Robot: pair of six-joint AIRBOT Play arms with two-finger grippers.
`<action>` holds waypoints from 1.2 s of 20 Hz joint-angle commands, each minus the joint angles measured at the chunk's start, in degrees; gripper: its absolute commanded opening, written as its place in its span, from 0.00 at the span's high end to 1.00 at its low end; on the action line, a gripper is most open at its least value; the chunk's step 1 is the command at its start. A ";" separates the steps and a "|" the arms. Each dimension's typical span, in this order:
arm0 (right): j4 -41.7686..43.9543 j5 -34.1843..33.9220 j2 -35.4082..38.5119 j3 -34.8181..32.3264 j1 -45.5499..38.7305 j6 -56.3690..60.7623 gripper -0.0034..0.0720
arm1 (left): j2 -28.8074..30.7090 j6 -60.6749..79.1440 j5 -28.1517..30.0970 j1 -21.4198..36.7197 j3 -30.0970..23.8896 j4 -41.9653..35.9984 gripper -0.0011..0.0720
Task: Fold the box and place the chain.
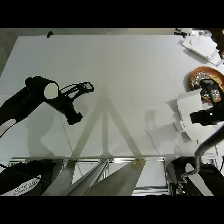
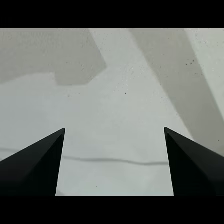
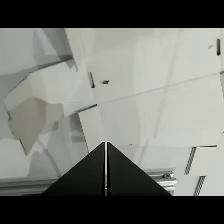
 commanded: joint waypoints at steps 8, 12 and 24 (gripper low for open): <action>-8.00 -22.25 -2.43 1.22 -23.02 -4.50 0.36 | 0.04 0.00 0.00 0.02 0.02 0.02 0.04; -9.38 -27.04 -13.42 4.42 -28.20 -4.79 0.30 | 0.04 0.00 -0.02 0.02 0.02 0.02 0.04; -5.25 -25.14 -35.65 16.06 -29.18 -26.32 0.25 | 0.04 0.00 0.00 0.02 0.02 0.02 0.04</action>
